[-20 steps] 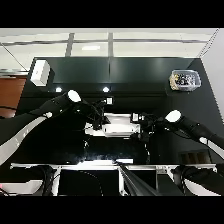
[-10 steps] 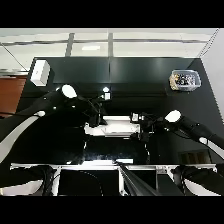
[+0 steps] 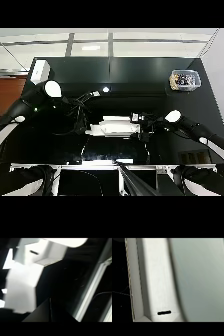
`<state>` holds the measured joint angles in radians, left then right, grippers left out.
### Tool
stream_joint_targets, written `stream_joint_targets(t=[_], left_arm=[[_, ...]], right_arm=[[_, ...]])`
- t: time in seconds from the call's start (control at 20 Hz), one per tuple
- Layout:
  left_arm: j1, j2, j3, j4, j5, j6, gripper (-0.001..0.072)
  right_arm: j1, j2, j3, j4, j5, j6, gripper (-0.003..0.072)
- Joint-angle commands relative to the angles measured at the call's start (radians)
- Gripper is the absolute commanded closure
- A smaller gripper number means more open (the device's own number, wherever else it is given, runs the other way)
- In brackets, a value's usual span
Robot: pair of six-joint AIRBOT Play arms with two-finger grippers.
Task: Fold the box and place the chain.
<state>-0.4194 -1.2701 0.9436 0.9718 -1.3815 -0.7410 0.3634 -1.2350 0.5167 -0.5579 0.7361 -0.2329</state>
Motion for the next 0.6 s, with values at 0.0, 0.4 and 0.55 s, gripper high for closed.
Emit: stream_joint_targets(t=[0.0, 0.4, 0.55], left_arm=[[-0.031, 0.012, -0.069, -0.351, 0.080, -0.074, 0.0681], [-0.015, -0.072, -0.095, -0.523, 0.744, -0.025, 0.0682], [-0.043, -0.179, -0.025, -0.379, 0.554, -0.031, 0.0682]], right_arm=[[0.000, 0.000, -0.001, 0.000, 0.000, 0.000, 0.0247], [0.000, 0.000, -0.001, 0.000, 0.000, 0.000, 0.0247], [0.000, 0.000, -0.001, 0.000, 0.000, 0.000, 0.0247]])
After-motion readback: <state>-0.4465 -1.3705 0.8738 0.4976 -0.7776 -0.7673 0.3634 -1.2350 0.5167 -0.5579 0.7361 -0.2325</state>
